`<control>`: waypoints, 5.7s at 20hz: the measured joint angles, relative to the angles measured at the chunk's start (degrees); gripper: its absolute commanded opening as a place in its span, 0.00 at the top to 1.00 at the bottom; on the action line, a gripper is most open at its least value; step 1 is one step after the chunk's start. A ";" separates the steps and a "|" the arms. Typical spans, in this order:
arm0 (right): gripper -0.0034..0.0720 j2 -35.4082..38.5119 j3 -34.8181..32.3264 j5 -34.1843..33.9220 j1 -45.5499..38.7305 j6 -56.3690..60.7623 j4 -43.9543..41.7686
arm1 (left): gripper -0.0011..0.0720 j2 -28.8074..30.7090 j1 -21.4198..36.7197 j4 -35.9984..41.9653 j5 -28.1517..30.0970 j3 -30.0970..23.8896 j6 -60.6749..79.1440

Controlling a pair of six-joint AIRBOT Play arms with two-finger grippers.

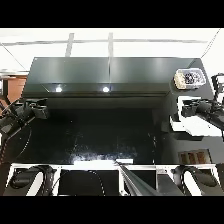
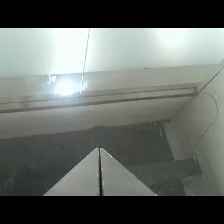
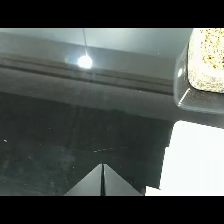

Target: Fold the box and place the chain.

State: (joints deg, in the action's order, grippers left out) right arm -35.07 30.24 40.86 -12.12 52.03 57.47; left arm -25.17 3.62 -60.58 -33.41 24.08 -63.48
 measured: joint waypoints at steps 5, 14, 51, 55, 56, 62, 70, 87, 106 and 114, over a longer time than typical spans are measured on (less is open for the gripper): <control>0.92 0.00 -0.02 0.02 0.00 0.00 -0.02 | 0.94 -0.02 0.00 0.00 0.00 0.00 0.00; 0.92 0.00 0.00 0.00 0.00 0.00 0.00 | 0.94 -0.02 0.00 0.00 0.00 0.00 0.00; 0.17 -47.06 37.16 23.56 -38.16 12.20 26.08 | 0.01 -9.20 -5.16 4.26 7.34 0.00 0.22; 0.18 -51.52 39.45 28.89 -38.38 8.50 24.28 | 0.01 -9.81 -5.35 4.31 7.41 0.00 0.22; 0.29 -52.26 39.80 29.59 -38.40 7.93 23.74 | 0.02 -9.88 -5.40 4.31 7.39 0.00 0.22; 0.94 -54.47 40.76 30.97 -38.45 5.20 22.12 | 0.01 -10.01 -5.38 4.31 7.39 0.00 0.22; 0.93 -52.70 40.33 39.17 -38.32 0.66 13.31 | 0.02 -10.01 -5.40 4.31 7.37 0.00 0.20; 0.93 -12.79 0.39 14.51 -4.63 -6.34 -25.29 | 0.04 -14.23 -14.91 9.01 7.85 0.02 0.07; 0.93 -6.32 -9.84 1.55 15.89 -6.40 -30.49 | 0.25 -69.18 -18.18 34.97 -36.92 34.49 16.04; 0.92 -6.32 -9.86 1.60 15.93 -6.43 -28.74 | 0.94 -74.51 -19.12 37.09 -46.82 36.74 31.17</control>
State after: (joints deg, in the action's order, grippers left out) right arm -41.39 20.38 42.46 3.81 45.60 28.73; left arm -99.68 -15.51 -23.49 -80.23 60.82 -32.32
